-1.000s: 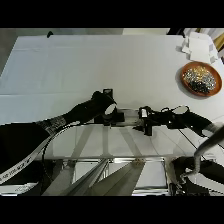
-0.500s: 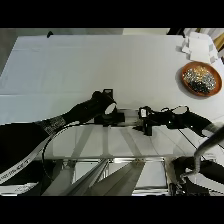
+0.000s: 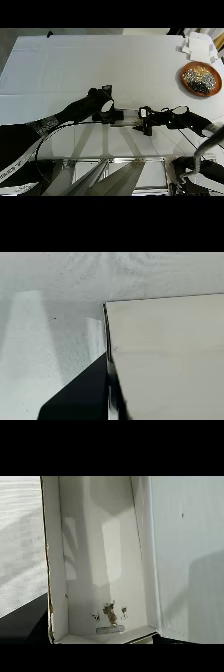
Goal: Fold the box and place the chain.
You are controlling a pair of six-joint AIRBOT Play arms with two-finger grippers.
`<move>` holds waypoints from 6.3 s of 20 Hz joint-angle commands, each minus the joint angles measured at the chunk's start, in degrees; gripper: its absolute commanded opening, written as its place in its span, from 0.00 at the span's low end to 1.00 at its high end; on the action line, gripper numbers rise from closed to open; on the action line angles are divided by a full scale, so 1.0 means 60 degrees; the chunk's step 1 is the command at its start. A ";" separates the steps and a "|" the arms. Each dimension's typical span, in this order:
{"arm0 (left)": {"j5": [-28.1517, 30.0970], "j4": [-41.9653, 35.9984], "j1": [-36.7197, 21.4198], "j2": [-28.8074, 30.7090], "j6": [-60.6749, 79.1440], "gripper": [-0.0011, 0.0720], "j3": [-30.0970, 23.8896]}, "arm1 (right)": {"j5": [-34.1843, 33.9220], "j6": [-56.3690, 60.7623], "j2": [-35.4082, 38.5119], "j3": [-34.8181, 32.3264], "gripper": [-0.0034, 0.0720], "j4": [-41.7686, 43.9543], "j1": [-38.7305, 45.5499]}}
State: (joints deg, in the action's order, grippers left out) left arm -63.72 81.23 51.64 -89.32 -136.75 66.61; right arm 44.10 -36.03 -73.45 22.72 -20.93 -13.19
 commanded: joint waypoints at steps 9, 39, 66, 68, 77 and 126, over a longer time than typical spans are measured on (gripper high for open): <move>-0.0229 -0.0055 -0.0011 0.0135 0.0080 0.41 0.0011 | 0.0007 -0.0004 0.0000 0.0004 0.59 -0.0007 -0.0004; 0.2481 -1.1748 -0.4539 0.2521 2.9831 0.97 -0.6455 | 0.0007 -0.0004 0.0000 0.0004 0.59 -0.0007 -0.0004; 0.3617 -1.2652 -0.3271 0.1253 2.8990 0.97 -0.5763 | 0.0007 -0.0004 0.0000 0.0004 0.59 -0.0007 -0.0004; 0.3759 -1.2666 -0.3155 0.1198 2.8931 0.97 -0.5683 | 0.0007 -0.0004 0.0000 0.0004 0.59 -0.0007 -0.0004; 0.3166 -1.0590 -0.4003 0.1231 2.8261 0.97 -0.5686 | 0.0007 -0.0004 0.0000 0.0004 0.59 -0.0007 -0.0004; 0.3147 -1.2171 -0.3435 0.0892 2.9718 0.61 -0.5315 | 0.0007 -0.0004 0.0000 0.0004 0.59 -0.0011 -0.0004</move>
State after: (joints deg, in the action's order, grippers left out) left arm -44.95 9.50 31.35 -83.92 41.60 34.68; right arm 44.16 -36.03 -73.45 22.72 -20.99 -13.26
